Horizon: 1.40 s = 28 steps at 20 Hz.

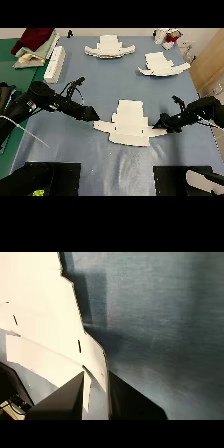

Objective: Fold the box.

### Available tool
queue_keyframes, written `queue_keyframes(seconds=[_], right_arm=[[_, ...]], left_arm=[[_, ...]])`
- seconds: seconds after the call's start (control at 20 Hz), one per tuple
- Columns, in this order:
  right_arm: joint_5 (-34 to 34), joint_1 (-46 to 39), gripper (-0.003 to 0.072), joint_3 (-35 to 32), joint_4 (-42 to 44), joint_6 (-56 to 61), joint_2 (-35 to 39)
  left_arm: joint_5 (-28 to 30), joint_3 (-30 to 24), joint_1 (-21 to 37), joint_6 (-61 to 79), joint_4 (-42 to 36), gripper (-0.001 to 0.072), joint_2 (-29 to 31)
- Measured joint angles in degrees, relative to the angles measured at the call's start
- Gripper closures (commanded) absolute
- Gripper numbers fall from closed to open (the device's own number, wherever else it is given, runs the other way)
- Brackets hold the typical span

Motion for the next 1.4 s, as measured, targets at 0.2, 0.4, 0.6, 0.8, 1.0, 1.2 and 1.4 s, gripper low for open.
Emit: queue_keyframes(seconds=[0.2, 0.4, 0.6, 0.8, 1.0, 1.2, 1.4], right_arm=[[-1.0, 2.8, 0.0685, 0.0, 1.8, -4.2, -1.1], [-0.7, 7.4, 0.0684, -1.4, 4.4, -10.6, 1.1], [3.4, 11.9, 0.0684, -7.4, 5.9, -14.8, 9.9], [8.0, 15.5, 0.0684, -12.4, 6.2, -15.2, 17.5], [9.5, 17.0, 0.0684, -13.9, 6.4, -14.3, 20.4], [10.1, 17.4, 0.0684, -14.3, 6.4, -13.8, 21.1], [10.4, 17.5, 0.0684, -14.3, 6.4, -13.7, 21.4]], left_arm=[[0.1, 0.0, 0.0, 0.0, 0.0, 0.0242, 0.0], [0.3, 0.2, 0.8, 0.1, 0.0, 0.0242, 0.0], [-1.3, 0.5, 4.2, 0.2, 0.2, 0.0242, -0.5], [-2.0, 0.6, 5.7, 1.9, -0.1, 0.0242, -4.5], [-1.7, 0.7, 6.0, 4.8, -1.5, 0.0242, -11.5], [-2.2, 2.8, 5.0, 11.2, -6.8, 0.0242, -19.7], [-4.2, 8.5, 1.6, 16.1, -9.5, 0.0243, -27.4]])
